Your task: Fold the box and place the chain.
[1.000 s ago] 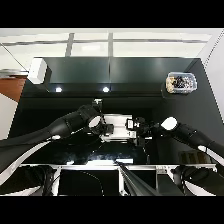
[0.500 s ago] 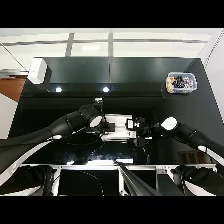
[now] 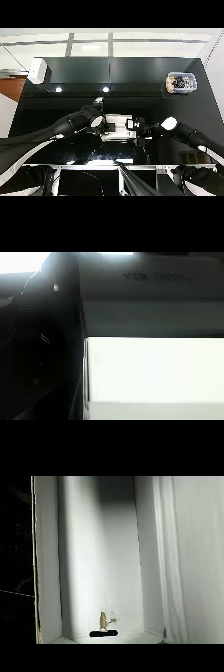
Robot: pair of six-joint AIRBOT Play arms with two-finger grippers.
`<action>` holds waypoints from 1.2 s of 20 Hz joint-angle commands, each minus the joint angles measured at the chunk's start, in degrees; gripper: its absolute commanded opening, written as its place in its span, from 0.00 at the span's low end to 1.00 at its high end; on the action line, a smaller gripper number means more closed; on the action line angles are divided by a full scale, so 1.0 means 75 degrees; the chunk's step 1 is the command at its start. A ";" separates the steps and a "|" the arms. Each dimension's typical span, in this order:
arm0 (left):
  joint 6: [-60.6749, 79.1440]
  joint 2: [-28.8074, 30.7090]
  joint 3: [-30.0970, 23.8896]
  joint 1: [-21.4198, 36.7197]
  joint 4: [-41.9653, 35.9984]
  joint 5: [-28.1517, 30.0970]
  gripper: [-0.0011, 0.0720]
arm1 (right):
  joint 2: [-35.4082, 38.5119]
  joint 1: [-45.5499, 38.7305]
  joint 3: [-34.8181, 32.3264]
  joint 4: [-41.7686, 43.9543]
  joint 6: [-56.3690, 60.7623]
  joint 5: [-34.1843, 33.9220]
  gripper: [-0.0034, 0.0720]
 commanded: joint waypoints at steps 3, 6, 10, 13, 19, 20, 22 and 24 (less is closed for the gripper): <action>-0.0099 -0.0029 0.0009 0.0003 -0.0003 -0.0169 0.32 | -0.0003 0.0006 -0.0003 0.0000 0.0000 0.0003 0.75; -0.0105 -0.0029 0.0035 0.0003 0.0000 -0.0221 0.19 | -0.0003 0.0006 -0.0003 0.0000 0.0000 0.0000 0.75; -0.0087 -0.0032 0.0073 -0.0003 -0.0003 -0.0245 0.06 | -0.0003 0.0006 -0.0003 0.0000 0.0000 0.0003 0.75; -0.0090 -0.0032 0.0076 0.0003 -0.0029 -0.0236 0.11 | -0.0003 0.0006 -0.0003 0.0000 0.0000 0.0000 0.75; -0.0093 -0.0032 0.0114 0.0006 -0.0029 -0.0242 0.42 | -0.0003 0.0006 -0.0003 0.0000 0.0000 0.0000 0.75; -0.0093 -0.0032 0.0114 0.0006 -0.0029 -0.0242 0.42 | -0.0003 0.0006 -0.0003 0.0000 0.0000 0.0000 0.75; -0.0140 -0.0032 0.0111 0.0003 -0.0026 -0.0233 0.36 | -0.0003 0.0006 -0.0003 0.0000 0.0000 0.0000 0.75; -0.0146 -0.0047 0.0111 0.0006 -0.0020 -0.0227 0.08 | -0.0003 0.0006 -0.0003 0.0000 0.0000 0.0000 0.75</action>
